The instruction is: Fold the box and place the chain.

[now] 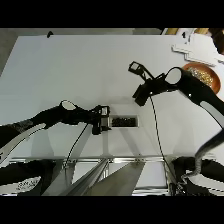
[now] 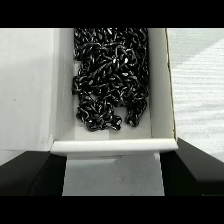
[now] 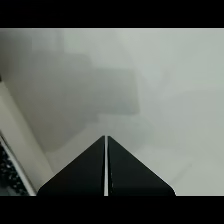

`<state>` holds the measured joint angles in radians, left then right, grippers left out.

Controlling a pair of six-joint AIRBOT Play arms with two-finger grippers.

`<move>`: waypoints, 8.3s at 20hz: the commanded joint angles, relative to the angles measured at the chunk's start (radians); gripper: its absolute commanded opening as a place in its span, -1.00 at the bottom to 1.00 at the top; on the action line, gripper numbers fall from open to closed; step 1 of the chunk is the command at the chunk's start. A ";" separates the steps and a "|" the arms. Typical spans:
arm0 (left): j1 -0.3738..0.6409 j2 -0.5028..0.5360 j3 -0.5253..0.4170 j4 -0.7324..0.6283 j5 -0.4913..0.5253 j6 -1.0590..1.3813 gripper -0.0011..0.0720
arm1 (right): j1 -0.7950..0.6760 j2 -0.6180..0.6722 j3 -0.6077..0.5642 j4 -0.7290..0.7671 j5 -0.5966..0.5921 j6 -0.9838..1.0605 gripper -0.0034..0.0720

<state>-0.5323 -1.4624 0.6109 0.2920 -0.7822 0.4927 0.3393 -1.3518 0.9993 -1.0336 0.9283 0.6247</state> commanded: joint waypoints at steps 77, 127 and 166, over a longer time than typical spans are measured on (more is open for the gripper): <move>0.001 0.001 0.000 0.000 0.000 0.000 -0.84 | 0.317 0.243 -0.280 -0.019 -0.132 -0.290 -0.51; 0.001 0.001 0.000 0.000 0.000 0.000 -0.84 | 0.225 0.301 -0.335 0.130 -0.110 -0.210 -0.86; 0.001 0.001 0.000 0.000 0.000 0.000 -0.84 | -0.194 0.600 -0.431 -0.494 0.068 0.730 -0.86</move>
<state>-0.5323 -1.4624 0.6106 0.2916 -0.7822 0.4927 0.2214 -0.7620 0.5751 -1.3460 0.9463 1.1164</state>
